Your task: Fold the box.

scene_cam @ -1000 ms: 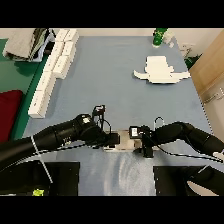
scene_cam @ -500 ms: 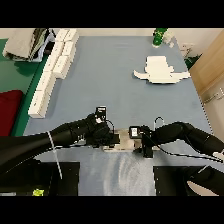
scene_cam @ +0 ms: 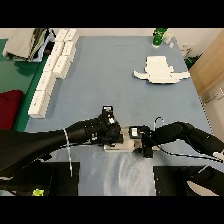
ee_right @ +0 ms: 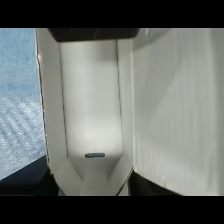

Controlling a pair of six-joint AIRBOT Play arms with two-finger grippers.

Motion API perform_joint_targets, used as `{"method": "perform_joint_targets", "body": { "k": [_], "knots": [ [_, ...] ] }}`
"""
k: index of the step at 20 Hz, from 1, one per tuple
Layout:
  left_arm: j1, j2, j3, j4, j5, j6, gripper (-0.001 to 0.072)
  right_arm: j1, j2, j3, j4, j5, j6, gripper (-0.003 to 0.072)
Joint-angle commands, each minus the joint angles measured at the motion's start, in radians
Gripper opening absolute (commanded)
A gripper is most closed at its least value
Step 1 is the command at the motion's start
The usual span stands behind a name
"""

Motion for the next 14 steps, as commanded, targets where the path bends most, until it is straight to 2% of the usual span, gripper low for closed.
{"method": "perform_joint_targets", "body": {
  "k": [1, 2, 8, 9, 10, 11, 14],
  "knots": [
    [-0.005, -0.014, 0.012, 0.007, -0.02, -0.006, 0.0172, 0.001, 0.001, 0.0, 0.0, 0.0, -0.001, 0.0514],
    [-0.005, -0.014, 0.012, 0.01, -0.028, -0.003, 0.0015, 0.001, 0.001, 0.0, 0.0, 0.0, -0.001, 0.0513],
    [-0.005, -0.014, 0.012, 0.01, -0.026, -0.006, 0.0017, 0.001, 0.001, 0.0, 0.0, 0.0, -0.001, 0.0514],
    [-0.005, -0.014, 0.012, 0.011, -0.026, -0.004, 0.0127, 0.001, 0.001, 0.0, 0.0, 0.0, -0.001, 0.0514],
    [-0.004, -0.014, 0.012, 0.01, -0.027, -0.005, 0.0491, 0.001, 0.001, 0.0, 0.0, 0.0, -0.001, 0.0514],
    [-0.004, -0.013, 0.012, 0.009, -0.037, -0.015, 0.062, 0.001, 0.001, 0.0, 0.0, 0.0, -0.001, 0.0514],
    [-0.004, 0.014, 0.012, 0.011, -0.079, -0.015, 0.062, 0.001, 0.001, 0.0, 0.0, 0.0, -0.001, 0.0514]
  ]
}}
